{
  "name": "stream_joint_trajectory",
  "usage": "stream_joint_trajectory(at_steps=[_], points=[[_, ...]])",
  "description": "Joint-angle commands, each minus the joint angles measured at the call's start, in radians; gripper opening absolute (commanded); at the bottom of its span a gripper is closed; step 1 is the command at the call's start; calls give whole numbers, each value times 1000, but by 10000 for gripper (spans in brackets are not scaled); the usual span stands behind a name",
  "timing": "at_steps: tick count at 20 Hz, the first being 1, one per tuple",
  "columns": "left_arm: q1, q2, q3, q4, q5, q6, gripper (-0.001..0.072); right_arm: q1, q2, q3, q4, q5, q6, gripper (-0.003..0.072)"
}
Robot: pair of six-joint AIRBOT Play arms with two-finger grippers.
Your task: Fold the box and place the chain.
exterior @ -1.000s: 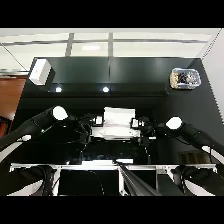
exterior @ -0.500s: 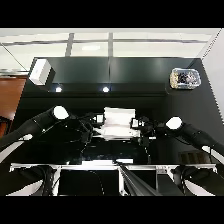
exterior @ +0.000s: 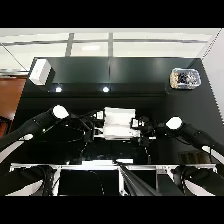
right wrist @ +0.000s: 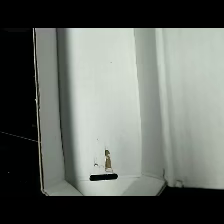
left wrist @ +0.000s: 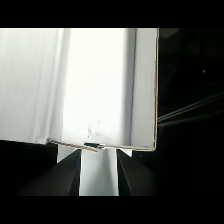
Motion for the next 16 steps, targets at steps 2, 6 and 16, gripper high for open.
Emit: stream_joint_trajectory(at_steps=[2,6,16], points=[[-1,-11,0,-54,-2,-1,268,0,1,0,0,0,0,166],[-15,-33,0,-158,21,0,269,0,1,0,0,0,0,167],[-50,-70,0,-148,14,-1,374,0,1,0,0,0,0,167]])
